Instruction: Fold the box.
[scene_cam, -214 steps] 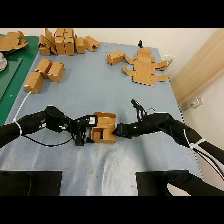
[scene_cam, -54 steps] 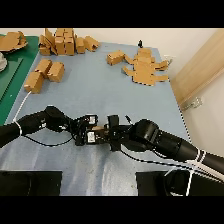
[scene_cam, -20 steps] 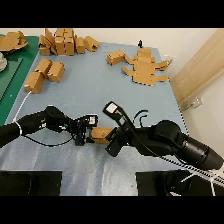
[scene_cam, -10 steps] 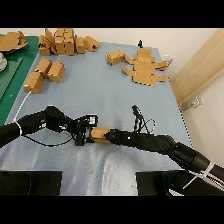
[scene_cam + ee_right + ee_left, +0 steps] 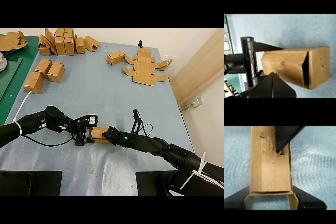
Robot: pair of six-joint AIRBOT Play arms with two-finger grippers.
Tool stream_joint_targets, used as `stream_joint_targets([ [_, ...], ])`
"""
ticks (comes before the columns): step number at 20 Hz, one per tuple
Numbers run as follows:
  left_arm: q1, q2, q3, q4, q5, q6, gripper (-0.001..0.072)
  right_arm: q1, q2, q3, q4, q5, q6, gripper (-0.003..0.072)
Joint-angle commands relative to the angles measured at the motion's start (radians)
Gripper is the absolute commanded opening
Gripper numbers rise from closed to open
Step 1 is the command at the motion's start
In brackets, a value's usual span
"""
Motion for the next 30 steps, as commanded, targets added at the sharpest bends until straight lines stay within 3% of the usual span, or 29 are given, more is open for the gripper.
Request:
stream_joint_targets([
  [1, 0.001, -0.001, 0.001, 0.000, 0.000, 0.000, 0.0380, 0.018, -0.004, -0.003, -0.012, 0.013, 0.004, -0.0003],
  [4, 0.001, -0.001, 0.001, 0.000, 0.000, 0.000, 0.0379, 0.018, -0.028, -0.003, -0.050, 0.017, -0.008, -0.0003],
  [10, 0.001, -0.001, 0.001, 0.000, 0.000, 0.000, 0.0380, 0.017, -0.004, 0.001, -0.143, -0.016, -0.369, 0.0000],
  [17, 0.001, -0.001, 0.001, 0.000, 0.000, 0.000, 0.0380, 0.018, 0.051, 0.008, -0.175, -0.019, -0.443, 0.0001],
  [23, 0.001, -0.001, 0.001, 0.000, 0.000, 0.000, 0.0379, 0.018, 0.073, 0.008, -0.596, -0.153, -0.558, 0.0003],
  [30, 0.001, -0.001, 0.001, 0.000, 0.000, 0.000, 0.0380, 0.018, 0.074, 0.010, -0.650, -0.182, -0.558, 0.0002],
])
